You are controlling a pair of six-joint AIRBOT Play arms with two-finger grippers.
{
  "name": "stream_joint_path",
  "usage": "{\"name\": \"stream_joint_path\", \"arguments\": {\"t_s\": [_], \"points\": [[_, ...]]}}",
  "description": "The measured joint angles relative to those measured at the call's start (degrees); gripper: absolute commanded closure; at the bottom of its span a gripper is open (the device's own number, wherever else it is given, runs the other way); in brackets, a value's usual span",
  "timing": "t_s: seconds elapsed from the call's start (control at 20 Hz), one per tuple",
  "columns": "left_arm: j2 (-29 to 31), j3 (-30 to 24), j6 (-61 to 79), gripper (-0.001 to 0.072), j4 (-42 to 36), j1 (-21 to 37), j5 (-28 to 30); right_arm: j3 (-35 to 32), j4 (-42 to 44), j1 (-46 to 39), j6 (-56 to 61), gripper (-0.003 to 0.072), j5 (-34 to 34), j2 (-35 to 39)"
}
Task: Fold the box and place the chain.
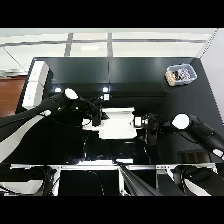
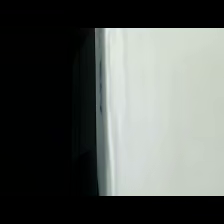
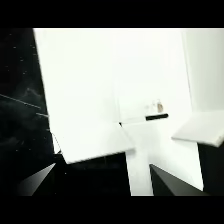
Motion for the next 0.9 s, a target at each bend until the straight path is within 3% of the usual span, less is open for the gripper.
{"name": "stream_joint_path", "arguments": {"t_s": [0.5,0.9], "points": [[0.0,0.0,-0.02,0.0681,0.07,0.0,0.04,0.85,3.3,6.19,-0.83,-0.001,-8.04,-2.1],[-0.02,0.0,-1.73,0.0681,0.02,-0.02,-0.26,5.14,6.21,0.92,-1.09,-0.0011,-5.79,-1.2]]}}
